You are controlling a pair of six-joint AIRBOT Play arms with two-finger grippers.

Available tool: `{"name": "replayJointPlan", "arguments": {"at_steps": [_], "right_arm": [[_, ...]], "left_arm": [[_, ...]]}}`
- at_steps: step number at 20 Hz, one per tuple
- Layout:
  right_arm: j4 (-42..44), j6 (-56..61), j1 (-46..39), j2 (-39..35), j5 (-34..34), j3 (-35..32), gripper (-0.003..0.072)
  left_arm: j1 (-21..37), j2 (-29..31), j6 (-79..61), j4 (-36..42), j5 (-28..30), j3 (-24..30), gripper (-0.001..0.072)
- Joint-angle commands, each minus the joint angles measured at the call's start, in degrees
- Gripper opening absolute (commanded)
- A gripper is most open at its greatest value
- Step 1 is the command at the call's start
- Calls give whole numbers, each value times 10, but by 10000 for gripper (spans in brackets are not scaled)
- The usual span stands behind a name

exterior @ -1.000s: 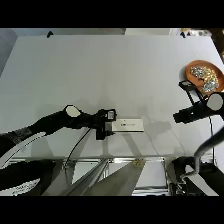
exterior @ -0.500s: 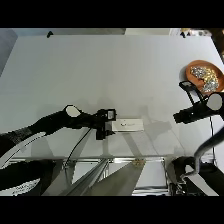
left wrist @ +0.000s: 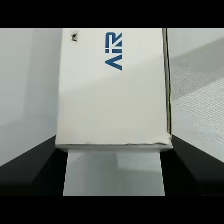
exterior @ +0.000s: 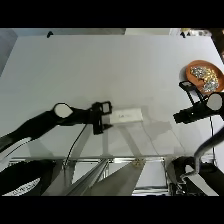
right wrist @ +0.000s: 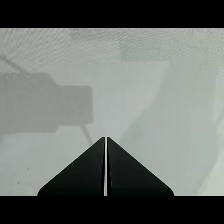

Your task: Fold the box and place the chain.

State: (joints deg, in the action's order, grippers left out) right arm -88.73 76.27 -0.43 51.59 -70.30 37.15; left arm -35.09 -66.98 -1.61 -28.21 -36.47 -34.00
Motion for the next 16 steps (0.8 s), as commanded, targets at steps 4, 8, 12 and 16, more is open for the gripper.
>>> {"name": "replayJointPlan", "arguments": {"at_steps": [4,8,12,16], "right_arm": [[0,0,0,0,0,0,28],[0,0,0,0,0,0,28],[0,0,0,0,0,0,28],[0,0,0,0,0,0,28]], "left_arm": [[174,205,406,-286,7,0,5],[346,255,691,-518,-53,0,5],[501,242,741,-534,-118,0,6],[561,212,741,-535,-165,2,14]]}}
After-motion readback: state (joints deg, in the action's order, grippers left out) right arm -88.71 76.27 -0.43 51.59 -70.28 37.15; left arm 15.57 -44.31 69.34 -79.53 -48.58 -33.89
